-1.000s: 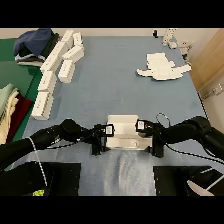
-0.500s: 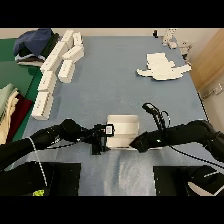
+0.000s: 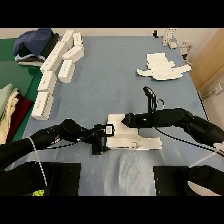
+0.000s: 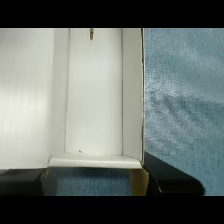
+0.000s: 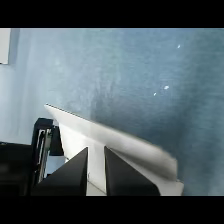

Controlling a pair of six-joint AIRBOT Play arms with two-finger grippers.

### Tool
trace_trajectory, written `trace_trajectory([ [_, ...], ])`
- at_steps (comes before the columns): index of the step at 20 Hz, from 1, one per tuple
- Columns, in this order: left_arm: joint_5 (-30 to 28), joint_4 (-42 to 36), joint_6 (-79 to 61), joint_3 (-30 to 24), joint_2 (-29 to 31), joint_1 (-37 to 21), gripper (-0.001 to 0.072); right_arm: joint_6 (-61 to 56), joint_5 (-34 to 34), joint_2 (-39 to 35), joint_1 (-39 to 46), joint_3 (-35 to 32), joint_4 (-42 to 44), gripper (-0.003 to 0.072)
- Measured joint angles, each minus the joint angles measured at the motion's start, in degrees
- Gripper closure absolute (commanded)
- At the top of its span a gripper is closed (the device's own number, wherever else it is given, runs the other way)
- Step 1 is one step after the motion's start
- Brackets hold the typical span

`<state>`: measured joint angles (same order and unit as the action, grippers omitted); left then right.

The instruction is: Fold the box.

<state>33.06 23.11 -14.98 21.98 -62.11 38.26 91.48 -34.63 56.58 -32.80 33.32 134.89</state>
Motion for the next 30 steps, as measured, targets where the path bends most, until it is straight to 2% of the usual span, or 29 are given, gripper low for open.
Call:
trace_trajectory([
  [8, -0.04, -0.04, 0.15, 0.0, 0.0, 0.0, 0.02, 0.33, 0.81, 8.57, -0.26, 0.44, -0.04, 0.0536],
  [20, 0.09, 0.04, -0.04, 0.0, 0.0, 0.0, 0.02, 1.66, -1.46, 9.38, -0.39, 0.87, -1.7, 0.0536],
  [23, 0.09, 0.09, -0.07, 0.0, 0.0, 0.0, 0.02, 2.97, -2.38, 6.6, -0.37, 2.25, -2.82, 0.0536],
  [26, 0.04, 0.07, -0.07, 0.0, 0.0, 0.0, 0.02, 3.65, -5.14, 0.5, -0.37, 4.17, -6.69, 0.0536],
  [30, 0.04, 0.04, -0.04, 0.0, 0.0, 0.0, 0.02, 8.17, -13.53, -9.9, -0.37, 5.07, -12.39, 0.0536],
])
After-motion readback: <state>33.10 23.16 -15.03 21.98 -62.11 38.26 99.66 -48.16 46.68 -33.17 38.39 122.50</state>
